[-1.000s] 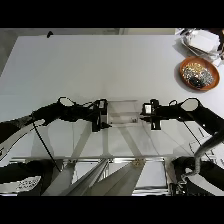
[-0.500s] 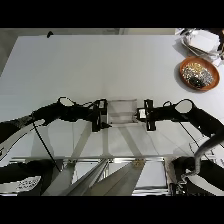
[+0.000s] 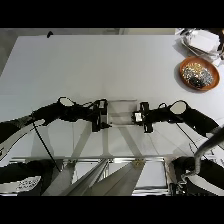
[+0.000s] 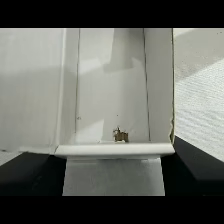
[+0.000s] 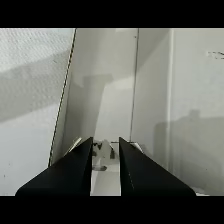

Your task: Fold the box and place the chain.

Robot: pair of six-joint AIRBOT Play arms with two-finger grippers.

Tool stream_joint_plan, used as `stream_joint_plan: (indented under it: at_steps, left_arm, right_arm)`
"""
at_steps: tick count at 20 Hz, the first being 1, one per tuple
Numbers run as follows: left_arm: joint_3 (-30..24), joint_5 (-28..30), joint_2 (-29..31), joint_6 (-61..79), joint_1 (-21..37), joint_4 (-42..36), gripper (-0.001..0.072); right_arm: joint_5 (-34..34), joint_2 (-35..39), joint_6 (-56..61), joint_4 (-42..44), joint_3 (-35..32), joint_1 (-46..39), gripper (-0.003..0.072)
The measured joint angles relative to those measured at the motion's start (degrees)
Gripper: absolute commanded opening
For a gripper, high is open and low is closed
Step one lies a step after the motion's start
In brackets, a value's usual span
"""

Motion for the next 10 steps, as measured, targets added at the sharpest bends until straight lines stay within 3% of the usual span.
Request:
stream_joint_plan:
  at_steps: [1,5,10]
  left_arm:
    - [0.00,0.00,0.00,-0.02,0.00,0.00,0.0088]
    - [0.00,-0.02,0.00,-0.11,0.00,-0.09,0.0088]
    - [0.00,0.00,0.00,-0.17,0.00,-0.13,0.0088]
  right_arm:
    - [0.02,-0.04,0.00,0.04,0.00,0.07,0.0352]
    - [0.42,1.22,2.10,-0.94,0.00,-0.57,0.0344]
    - [3.58,9.77,10.88,-3.08,0.00,-6.01,0.0315]
